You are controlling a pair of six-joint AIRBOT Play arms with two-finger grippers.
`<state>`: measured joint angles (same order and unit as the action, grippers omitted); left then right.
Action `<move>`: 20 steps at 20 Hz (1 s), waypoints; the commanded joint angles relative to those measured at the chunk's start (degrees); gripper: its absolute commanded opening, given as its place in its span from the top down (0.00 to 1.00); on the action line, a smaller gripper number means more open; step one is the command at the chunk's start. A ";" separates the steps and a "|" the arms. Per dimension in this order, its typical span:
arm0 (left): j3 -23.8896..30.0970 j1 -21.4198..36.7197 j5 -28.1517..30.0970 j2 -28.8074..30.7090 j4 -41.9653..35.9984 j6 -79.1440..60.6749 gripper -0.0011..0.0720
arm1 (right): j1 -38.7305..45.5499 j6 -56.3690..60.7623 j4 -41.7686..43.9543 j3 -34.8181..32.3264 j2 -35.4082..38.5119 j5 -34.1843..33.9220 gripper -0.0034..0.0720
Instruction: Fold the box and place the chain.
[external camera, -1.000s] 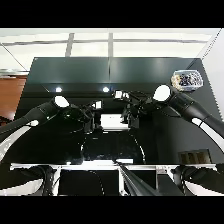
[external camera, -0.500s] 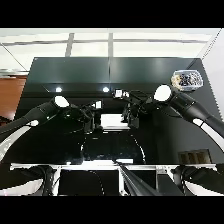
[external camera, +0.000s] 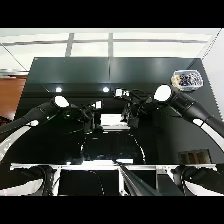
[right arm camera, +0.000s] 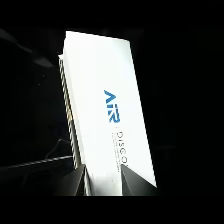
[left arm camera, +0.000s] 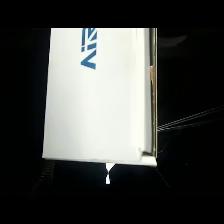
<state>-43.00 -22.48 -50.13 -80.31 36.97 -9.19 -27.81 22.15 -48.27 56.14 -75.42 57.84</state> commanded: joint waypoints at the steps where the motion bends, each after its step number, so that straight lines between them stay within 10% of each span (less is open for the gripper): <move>1: -0.02 0.00 -0.02 -0.02 0.02 -0.04 0.53 | -0.04 0.15 0.11 0.04 0.04 -1.18 0.64; 20: -0.02 0.00 0.00 -0.02 0.02 -0.02 0.53 | -0.09 0.13 -0.44 -0.04 -0.83 2.08 0.64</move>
